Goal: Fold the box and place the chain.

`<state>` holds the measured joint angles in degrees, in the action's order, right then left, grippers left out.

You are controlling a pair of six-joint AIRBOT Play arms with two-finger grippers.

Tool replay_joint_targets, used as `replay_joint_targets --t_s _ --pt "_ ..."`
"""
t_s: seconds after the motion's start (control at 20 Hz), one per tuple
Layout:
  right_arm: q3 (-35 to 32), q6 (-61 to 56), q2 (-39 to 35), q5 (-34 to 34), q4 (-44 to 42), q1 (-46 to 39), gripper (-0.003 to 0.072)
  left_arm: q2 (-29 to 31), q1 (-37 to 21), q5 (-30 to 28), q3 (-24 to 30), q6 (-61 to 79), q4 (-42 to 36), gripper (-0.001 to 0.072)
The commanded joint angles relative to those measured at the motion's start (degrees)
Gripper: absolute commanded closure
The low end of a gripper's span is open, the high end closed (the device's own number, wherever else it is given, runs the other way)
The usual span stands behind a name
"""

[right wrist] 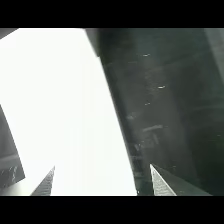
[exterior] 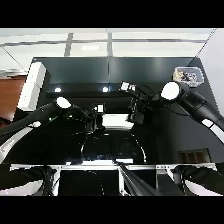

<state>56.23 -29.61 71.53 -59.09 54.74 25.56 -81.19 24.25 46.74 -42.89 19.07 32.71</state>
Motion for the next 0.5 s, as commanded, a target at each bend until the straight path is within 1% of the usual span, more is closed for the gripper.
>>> replay_joint_targets --t_s 0.0,0.15,0.35,0.45 --pt "-1.86 6.4 0.24 -1.51 -2.14 0.26 0.0012 -0.04 0.02 -0.02 -0.04 0.0 0.0 0.0359" --pt "-2.75 7.82 0.28 -0.52 -3.3 0.26 0.0013 -0.04 0.02 -0.02 -0.04 0.0 0.0 0.0359" --pt "-2.75 7.85 0.48 3.72 -3.74 0.26 0.0012 -0.04 0.02 -0.02 -0.04 0.0 0.0 0.0359" --pt "-2.75 7.85 1.07 3.8 -3.78 0.28 0.0013 -0.04 0.02 -0.02 -0.04 0.0 0.0 0.0359"
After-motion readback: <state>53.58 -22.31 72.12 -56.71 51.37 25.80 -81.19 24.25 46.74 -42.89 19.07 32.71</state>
